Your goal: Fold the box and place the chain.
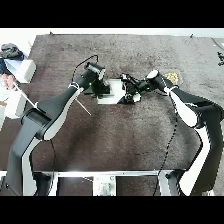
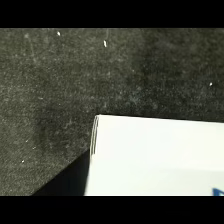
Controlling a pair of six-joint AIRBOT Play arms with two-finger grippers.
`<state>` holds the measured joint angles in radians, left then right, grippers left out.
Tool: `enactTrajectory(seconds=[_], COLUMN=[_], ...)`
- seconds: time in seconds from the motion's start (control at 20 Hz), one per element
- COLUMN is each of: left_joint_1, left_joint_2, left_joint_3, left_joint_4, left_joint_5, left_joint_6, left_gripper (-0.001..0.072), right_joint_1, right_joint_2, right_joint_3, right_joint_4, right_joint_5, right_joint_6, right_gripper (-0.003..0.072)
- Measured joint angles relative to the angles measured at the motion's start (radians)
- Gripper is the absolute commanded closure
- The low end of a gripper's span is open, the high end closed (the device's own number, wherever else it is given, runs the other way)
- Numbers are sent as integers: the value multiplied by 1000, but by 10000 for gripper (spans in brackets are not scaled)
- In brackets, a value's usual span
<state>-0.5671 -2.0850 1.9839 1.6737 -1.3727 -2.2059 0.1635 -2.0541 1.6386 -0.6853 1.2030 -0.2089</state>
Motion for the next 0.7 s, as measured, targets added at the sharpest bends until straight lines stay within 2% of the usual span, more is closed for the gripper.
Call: enactTrajectory(seconds=[0.25,0.3,0.35,0.6,0.65,0.7], left_joint_1=[0,0,0,0,0,0], left_joint_2=[-13,-14,-19,-16,-16,-14], left_joint_3=[4,7,10,56,61,64], left_joint_4=[6,5,2,-37,-47,-55], left_joint_5=[-17,-24,-47,-68,-73,-81], left_joint_6=[-2,9,28,154,174,198], left_gripper=[690,484,392,391,238,-11], right_joint_1=[0,0,0,-1,-1,-1], right_joint_2=[0,0,0,1,1,1], right_joint_3=[0,0,0,0,0,0], right_joint_4=[-2,-3,-3,-4,-4,-3], right_joint_5=[2,4,12,10,8,8], right_joint_6=[0,0,0,-1,-1,-1], right_gripper=[222,222,223,222,222,223])
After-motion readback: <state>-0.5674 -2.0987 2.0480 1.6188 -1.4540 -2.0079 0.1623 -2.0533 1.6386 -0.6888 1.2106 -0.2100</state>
